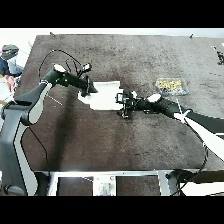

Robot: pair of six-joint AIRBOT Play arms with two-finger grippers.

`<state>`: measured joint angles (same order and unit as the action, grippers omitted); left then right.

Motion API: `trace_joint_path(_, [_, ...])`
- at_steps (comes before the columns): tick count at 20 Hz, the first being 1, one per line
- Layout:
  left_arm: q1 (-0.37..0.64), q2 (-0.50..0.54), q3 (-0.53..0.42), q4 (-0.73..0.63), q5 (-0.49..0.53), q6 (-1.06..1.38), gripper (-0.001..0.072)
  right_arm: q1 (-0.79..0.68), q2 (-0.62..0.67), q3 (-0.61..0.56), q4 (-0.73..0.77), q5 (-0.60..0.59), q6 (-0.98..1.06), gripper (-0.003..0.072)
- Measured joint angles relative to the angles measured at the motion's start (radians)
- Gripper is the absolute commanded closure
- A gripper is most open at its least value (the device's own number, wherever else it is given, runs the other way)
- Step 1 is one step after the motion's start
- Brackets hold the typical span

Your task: Fold the box and place the chain.

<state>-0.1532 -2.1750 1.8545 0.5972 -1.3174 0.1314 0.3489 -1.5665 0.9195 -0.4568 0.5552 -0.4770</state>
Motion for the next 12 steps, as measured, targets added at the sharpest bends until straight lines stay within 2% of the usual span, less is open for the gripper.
trace_joint_path(7, [0.0,0.0,0.0,-0.002,0.0,0.0,0.0698,-0.007,-0.003,0.01,-0.033,-0.074,0.074,0.0007])
trace_joint_path(12, [0.0,0.0,0.0,-0.002,0.0,0.0,0.0698,-0.014,0.004,0.061,-0.061,-0.059,0.122,0.0006])
